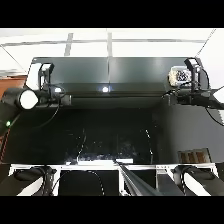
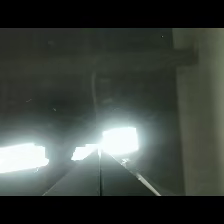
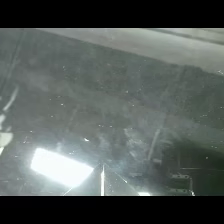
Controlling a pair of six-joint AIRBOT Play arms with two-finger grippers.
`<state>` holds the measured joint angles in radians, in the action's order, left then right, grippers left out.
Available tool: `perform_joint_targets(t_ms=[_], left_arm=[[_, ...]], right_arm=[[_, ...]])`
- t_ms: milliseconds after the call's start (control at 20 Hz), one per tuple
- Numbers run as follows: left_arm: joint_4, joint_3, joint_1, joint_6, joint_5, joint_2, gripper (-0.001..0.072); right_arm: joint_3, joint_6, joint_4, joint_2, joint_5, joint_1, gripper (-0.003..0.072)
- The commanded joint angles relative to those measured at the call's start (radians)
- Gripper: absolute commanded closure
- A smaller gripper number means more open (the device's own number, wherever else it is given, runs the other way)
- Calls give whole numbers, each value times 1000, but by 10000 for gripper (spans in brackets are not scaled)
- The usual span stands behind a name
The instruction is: Fold the box and place the chain.
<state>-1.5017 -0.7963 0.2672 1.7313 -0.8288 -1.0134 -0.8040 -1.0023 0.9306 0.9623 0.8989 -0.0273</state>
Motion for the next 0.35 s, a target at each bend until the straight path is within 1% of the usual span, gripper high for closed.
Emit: perform_joint_targets(t_ms=[0,300], left_arm=[[-4,87,24,16,33,57,680],[-1,87,24,16,36,53,680]], right_arm=[[4,0,31,-1,-21,5,673],[4,0,31,-1,-21,5,673]])
